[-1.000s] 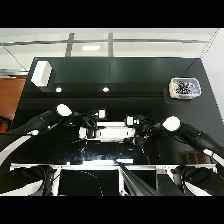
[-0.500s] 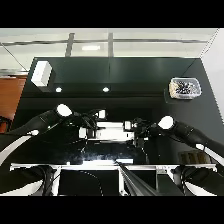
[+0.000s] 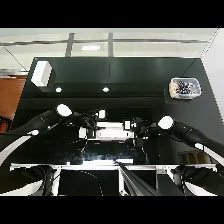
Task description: Fold the box and place the chain.
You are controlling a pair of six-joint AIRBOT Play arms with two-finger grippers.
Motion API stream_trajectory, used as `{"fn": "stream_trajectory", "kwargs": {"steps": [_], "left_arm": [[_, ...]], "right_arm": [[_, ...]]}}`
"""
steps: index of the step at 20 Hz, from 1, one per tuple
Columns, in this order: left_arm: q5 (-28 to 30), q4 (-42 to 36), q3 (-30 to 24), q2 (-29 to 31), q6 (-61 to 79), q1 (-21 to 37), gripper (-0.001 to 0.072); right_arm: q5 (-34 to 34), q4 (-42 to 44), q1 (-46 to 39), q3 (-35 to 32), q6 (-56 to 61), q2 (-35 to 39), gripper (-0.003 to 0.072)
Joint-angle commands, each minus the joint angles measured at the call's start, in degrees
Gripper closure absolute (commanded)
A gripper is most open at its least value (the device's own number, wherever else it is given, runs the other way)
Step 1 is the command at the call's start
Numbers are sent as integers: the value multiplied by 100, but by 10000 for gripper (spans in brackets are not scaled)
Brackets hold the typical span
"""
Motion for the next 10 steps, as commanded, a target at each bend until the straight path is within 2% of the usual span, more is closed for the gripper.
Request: {"fn": "stream_trajectory", "kwargs": {"steps": [1, 3, 5, 7, 9, 10], "left_arm": [[-15, 24, 26, 37, 11, 7, 471], [-20, 129, 107, 188, -140, 11, 271], [-55, 625, 210, 511, -857, 11, 156], [-319, 1598, 238, 1023, -1864, 9, 148], [-975, 2634, 238, 1582, -2293, -4, 157], [-1187, 2959, 238, 1843, -2745, -2, 253]], "right_arm": [[0, -13, 7, 0, 7, -2, 271], [0, -13, 7, 0, 7, -2, 270], [0, -13, 7, 0, 7, -4, 270], [2, -15, 7, 0, 7, -2, 271], [2, -15, 7, 0, 7, -2, 271], [2, -15, 7, 0, 7, -4, 270]]}}
